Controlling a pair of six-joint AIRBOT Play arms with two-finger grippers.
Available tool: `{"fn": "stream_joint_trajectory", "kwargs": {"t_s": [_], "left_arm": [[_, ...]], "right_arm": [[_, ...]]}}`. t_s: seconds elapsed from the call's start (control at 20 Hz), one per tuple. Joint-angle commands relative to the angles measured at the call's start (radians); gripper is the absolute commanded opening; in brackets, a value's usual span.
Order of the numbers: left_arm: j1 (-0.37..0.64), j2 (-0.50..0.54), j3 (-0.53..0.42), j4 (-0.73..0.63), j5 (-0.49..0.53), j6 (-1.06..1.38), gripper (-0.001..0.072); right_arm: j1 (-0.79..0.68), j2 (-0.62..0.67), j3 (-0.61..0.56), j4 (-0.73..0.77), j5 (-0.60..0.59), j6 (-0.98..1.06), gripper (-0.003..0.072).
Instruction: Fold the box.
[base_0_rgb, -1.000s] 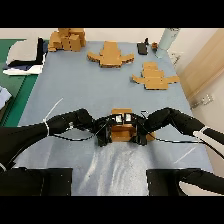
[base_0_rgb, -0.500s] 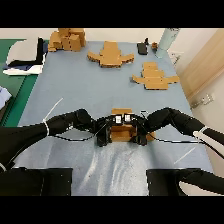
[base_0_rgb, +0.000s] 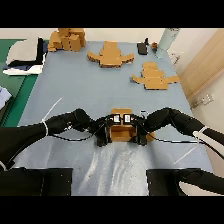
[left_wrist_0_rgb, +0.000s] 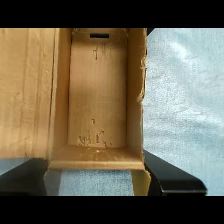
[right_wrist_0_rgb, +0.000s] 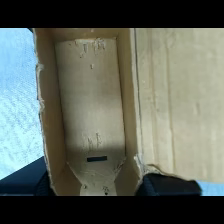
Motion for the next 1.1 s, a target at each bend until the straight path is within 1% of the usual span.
{"fn": "stream_joint_trajectory", "kwargs": {"t_s": [0.0,0.15,0.45,0.5,0.55,0.6,1.05], "left_arm": [[0.007,0.006,-0.018,-0.012,-0.014,0.036,0.0531],[0.007,0.008,-0.017,-0.060,-0.016,0.114,0.0539],[0.008,0.008,-0.017,-0.061,-0.008,0.105,0.0539],[0.009,0.008,-0.017,-0.061,-0.006,0.104,0.0556],[0.009,0.008,-0.015,-0.062,0.003,0.101,0.0634],[0.013,0.008,-0.012,-0.062,0.008,0.080,0.0678],[0.013,0.008,-0.012,-0.063,0.010,0.046,0.0676]], "right_arm": [[-0.001,0.000,0.000,0.003,0.000,0.003,0.0571],[-0.001,-0.001,0.000,0.003,0.000,0.003,0.0571],[-0.001,-0.001,0.000,0.003,0.000,0.003,0.0571],[-0.001,0.000,0.000,0.003,0.000,0.003,0.0571],[-0.001,-0.001,0.000,0.003,0.000,0.003,0.0571],[-0.001,-0.001,0.000,0.003,0.000,0.003,0.0571],[-0.001,0.000,0.000,0.003,0.000,0.003,0.0571]]}}
